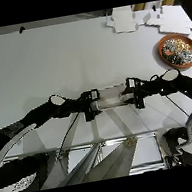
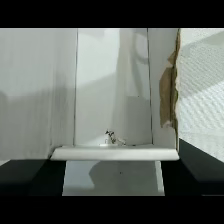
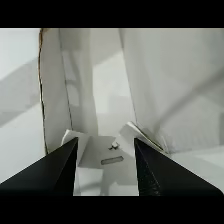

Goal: Fold the box and place the chain.

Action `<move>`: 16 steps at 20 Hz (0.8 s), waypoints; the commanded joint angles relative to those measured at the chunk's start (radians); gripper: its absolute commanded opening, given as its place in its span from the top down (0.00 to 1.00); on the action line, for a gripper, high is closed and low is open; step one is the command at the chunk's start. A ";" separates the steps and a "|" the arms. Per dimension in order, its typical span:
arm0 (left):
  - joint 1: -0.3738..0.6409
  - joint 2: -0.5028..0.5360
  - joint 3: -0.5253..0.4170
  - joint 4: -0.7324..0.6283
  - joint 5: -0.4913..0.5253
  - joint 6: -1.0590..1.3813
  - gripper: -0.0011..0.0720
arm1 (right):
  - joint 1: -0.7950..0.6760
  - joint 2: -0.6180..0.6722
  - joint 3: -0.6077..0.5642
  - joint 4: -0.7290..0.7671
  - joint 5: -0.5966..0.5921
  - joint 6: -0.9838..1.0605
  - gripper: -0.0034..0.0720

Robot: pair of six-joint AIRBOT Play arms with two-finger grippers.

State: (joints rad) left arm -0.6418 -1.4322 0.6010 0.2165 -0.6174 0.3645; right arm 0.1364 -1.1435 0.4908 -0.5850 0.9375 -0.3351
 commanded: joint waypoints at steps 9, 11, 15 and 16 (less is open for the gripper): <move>0.000 0.000 0.000 0.001 0.000 0.002 0.75 | -0.262 0.184 0.000 -0.083 -0.080 0.671 0.93; 0.000 0.000 0.000 0.001 0.000 0.002 0.75 | -0.278 0.128 0.000 -0.234 -0.113 0.920 0.93; 0.000 0.000 0.000 0.001 0.000 0.002 0.75 | -0.240 0.000 -0.001 -0.245 -0.052 1.054 0.93; 0.000 0.000 0.000 0.001 0.000 0.002 0.75 | -0.221 -0.027 -0.001 -0.245 -0.041 1.094 0.93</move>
State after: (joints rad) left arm -0.6418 -1.4322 0.6014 0.2169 -0.6174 0.3664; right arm -0.1093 -1.0988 0.4904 -0.7963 0.8642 0.5968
